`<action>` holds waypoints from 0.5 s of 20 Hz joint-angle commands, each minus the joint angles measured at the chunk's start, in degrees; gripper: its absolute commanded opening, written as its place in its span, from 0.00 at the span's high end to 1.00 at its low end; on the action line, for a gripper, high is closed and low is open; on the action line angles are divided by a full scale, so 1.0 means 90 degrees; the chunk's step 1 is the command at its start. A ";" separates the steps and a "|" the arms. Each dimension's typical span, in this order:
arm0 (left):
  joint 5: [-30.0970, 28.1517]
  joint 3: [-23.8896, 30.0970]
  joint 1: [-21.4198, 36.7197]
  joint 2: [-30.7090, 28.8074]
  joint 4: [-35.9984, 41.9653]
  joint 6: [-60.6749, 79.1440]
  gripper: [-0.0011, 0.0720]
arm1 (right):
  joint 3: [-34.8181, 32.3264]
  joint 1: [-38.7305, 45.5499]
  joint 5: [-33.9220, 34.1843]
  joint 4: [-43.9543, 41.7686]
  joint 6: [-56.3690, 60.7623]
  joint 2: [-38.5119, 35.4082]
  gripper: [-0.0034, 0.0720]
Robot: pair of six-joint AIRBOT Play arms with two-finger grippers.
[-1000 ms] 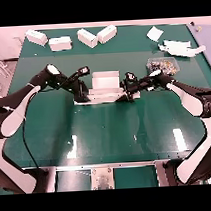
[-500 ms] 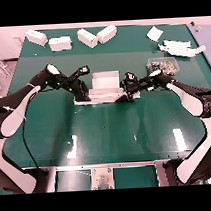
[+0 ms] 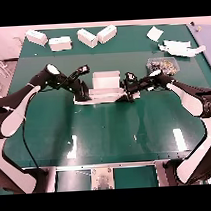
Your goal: Fold the box and place the chain.
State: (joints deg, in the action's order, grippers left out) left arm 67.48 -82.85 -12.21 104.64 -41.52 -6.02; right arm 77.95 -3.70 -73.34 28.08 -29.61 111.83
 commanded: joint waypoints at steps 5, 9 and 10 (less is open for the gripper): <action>-0.0097 0.0010 -0.0134 0.0002 0.0034 0.0058 0.33 | 0.0002 -0.0002 0.0000 -0.0002 0.0002 0.0002 0.23; -0.0092 0.0010 -0.0134 0.0002 -0.0002 0.0058 0.47 | 0.0002 -0.0002 0.0000 -0.0002 0.0002 0.0002 0.23; -0.0097 0.0010 -0.0136 0.0002 0.0007 0.0058 0.51 | 0.0002 -0.0002 0.0000 -0.0002 0.0002 0.0002 0.23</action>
State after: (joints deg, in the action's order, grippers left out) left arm 66.96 -82.78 -13.37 104.64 -41.36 -5.50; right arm 77.95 -3.68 -73.21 27.99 -29.54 111.83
